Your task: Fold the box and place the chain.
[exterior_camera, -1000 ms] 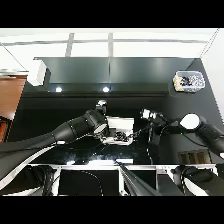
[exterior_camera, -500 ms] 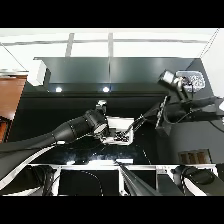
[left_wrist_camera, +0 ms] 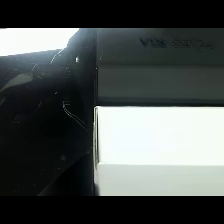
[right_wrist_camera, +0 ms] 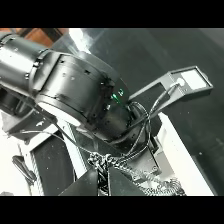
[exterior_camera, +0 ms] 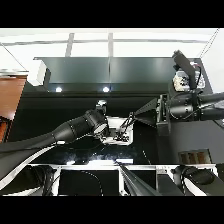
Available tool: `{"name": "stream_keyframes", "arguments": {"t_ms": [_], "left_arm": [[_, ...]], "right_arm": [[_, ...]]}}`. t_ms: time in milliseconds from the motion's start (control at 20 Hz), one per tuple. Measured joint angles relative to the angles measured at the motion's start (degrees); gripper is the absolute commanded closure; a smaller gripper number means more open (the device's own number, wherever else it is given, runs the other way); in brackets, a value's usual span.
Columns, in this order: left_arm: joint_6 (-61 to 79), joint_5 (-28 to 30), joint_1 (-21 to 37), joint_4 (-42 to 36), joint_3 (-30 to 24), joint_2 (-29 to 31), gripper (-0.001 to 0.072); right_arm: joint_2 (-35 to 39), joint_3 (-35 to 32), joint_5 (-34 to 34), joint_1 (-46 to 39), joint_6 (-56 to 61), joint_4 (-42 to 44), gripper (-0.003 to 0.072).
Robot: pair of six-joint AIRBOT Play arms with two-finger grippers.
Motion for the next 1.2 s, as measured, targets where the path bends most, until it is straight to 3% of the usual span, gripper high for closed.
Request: {"name": "stream_keyframes", "arguments": {"t_ms": [400, 450, 500, 700, 1000, 1050, 1100, 1150, 1200], "left_arm": [[0.00, 0.15, 0.00, 0.00, 0.00, 0.00, 0.0682], [0.00, 0.46, 0.00, 0.00, 0.00, 0.00, 0.0682], [0.00, 0.68, 0.00, 0.00, 0.00, 0.00, 0.0683], [0.00, 0.87, 0.00, -0.04, 0.00, 0.00, 0.0682], [0.04, 0.96, 0.04, -0.17, 0.00, 0.00, 0.0657], [-0.15, 0.94, 0.09, -0.20, 0.00, 0.00, 0.0482], [-0.79, 1.01, 0.09, -0.48, 0.17, 0.02, 0.0202], [-1.36, 1.09, 0.09, -0.74, 0.42, 0.04, 0.0094], [-1.92, 0.94, 0.09, -1.22, 0.90, 0.11, 0.0093]], "right_arm": [[-1.53, -13.46, -10.99, 4.92, 0.17, -2.75, 0.0647], [-2.32, -14.49, -12.00, 5.38, 0.17, -3.39, 0.0449], [-2.99, -15.19, -12.85, 5.68, 0.20, -3.76, 0.0297], [-4.20, -15.82, -13.62, 3.93, 0.15, -7.08, 0.0302], [-3.08, -11.37, -2.10, -8.72, 0.11, -14.01, 0.0302], [-2.84, -10.99, -0.63, -10.62, 0.11, -14.36, 0.0302], [-2.69, -10.71, 0.85, -12.31, 0.11, -14.62, 0.0302], [-2.60, -10.51, 1.95, -13.49, 0.11, -14.99, 0.0302], [-2.49, -10.36, 2.60, -14.43, 0.09, -15.23, 0.0302]]}}
